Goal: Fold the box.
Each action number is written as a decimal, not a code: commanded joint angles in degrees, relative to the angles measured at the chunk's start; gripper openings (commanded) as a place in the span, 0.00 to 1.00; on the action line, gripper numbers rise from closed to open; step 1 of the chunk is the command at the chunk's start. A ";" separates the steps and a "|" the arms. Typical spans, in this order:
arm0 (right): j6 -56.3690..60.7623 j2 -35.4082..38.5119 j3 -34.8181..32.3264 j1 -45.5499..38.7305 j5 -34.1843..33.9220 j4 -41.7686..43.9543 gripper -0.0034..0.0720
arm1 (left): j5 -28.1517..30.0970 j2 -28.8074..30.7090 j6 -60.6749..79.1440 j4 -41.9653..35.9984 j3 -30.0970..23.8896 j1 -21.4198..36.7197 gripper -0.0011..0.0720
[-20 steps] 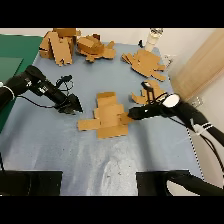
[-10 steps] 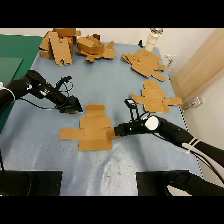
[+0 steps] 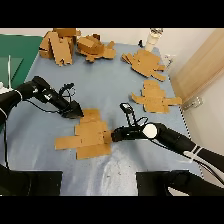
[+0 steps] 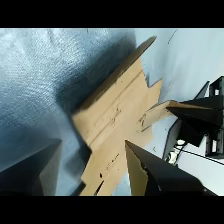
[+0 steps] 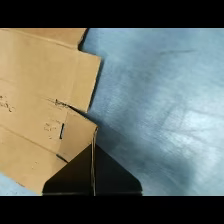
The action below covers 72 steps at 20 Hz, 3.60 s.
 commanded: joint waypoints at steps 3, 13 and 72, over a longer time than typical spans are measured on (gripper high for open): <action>1.97 4.66 -2.45 4.31 -6.60 -2.86 0.04 | -0.81 -0.83 2.08 -4.13 -0.13 -1.11 0.84; 2.05 5.18 -3.69 4.31 -6.75 -3.37 0.05 | -3.41 -0.83 5.86 -5.79 -0.33 -3.21 0.34; 43.58 17.66 -2.69 -16.79 12.79 -32.44 0.26 | -4.44 -1.03 44.17 -21.51 -0.42 -9.90 0.03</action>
